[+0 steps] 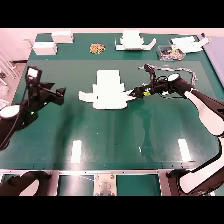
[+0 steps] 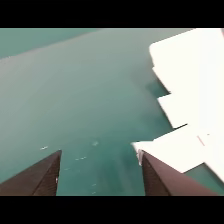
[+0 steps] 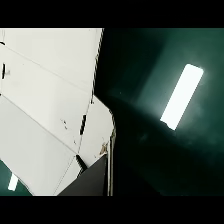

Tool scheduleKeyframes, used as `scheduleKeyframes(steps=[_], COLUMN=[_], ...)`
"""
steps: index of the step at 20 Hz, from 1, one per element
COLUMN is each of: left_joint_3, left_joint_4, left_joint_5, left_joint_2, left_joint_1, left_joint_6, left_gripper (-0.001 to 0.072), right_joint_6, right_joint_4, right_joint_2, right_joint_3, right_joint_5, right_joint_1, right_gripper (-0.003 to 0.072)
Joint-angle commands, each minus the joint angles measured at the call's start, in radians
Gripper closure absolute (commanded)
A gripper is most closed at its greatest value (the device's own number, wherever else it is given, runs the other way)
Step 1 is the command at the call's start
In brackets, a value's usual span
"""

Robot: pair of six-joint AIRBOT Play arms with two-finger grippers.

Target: Fold the box and place the chain.

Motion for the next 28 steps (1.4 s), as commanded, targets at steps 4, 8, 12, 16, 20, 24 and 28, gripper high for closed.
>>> scheduleKeyframes(steps=[4,8,12,16,20,24,28], left_joint_3=[0.207,0.214,0.219,0.346,0.565,0.795,0.984], left_joint_4=[-0.002,-0.026,-0.065,-0.009,0.163,0.296,0.338], left_joint_5=[-0.277,-0.263,-0.214,-0.435,-0.560,-0.666,-0.813], left_joint_2=[-0.278,-0.296,-0.311,-0.504,-0.703,-0.856,-0.980], left_joint_1=[0.000,0.000,0.001,0.064,0.073,0.073,0.072], left_joint_6=[-0.008,-0.019,-0.029,-0.083,-0.239,-0.425,-0.507], left_gripper=[0.0153,0.0152,0.0232,0.0213,0.0213,0.0213,0.0213], right_joint_6=[0.000,0.017,0.038,0.037,0.036,0.036,0.036], right_joint_4=[0.000,0.020,0.021,0.042,0.041,0.042,0.042], right_joint_2=[0.000,0.000,0.000,0.000,0.000,0.000,0.000], right_joint_3=[0.001,0.002,0.002,0.002,0.002,0.002,0.002], right_joint_5=[-0.004,-0.003,-0.003,-0.002,-0.003,-0.003,-0.002], right_joint_1=[0.000,-0.005,-0.004,-0.004,-0.004,-0.003,-0.003], right_gripper=[0.0683,0.0683,0.0683,0.0683,0.0682,0.0682,0.0682])
